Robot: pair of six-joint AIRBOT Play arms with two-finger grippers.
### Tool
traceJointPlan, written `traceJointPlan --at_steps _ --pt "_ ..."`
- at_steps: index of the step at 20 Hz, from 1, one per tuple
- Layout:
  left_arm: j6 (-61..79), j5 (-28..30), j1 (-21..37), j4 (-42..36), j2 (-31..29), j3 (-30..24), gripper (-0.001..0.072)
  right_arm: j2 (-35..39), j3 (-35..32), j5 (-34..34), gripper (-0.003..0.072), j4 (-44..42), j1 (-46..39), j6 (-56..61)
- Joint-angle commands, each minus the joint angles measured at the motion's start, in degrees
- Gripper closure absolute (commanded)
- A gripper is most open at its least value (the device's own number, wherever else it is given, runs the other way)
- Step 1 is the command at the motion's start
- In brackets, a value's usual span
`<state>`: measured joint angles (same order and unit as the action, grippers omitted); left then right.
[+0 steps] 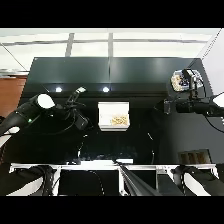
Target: Fold the box and place the chain.
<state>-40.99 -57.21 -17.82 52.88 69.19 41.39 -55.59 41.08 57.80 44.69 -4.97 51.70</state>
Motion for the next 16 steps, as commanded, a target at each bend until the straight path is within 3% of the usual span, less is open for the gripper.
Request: traceJointPlan --at_steps 1,4,8,14,16 --pt "40.00 0.85 -2.10 -5.88 1.97 -0.52 -0.0011 0.02 -0.79 0.00 -0.0016 -0.04 -0.02 0.31" --pt "47.76 4.90 -0.90 -15.91 4.74 -0.39 -0.0011 0.02 -0.81 -0.02 -0.0016 -0.04 -0.02 0.87" --pt "48.26 4.68 -0.68 -16.33 9.57 0.96 -0.0011 0.02 -0.81 0.02 -0.0016 -0.04 -0.02 1.07" --pt "48.35 5.46 -1.97 -16.02 11.13 1.42 -0.0011 0.02 -0.81 -0.07 -0.0015 -0.04 -0.02 1.05" --pt "48.59 6.49 -3.04 -15.87 11.17 1.60 0.0032 0.02 -0.81 -0.07 -0.0015 -0.07 -0.02 1.05"
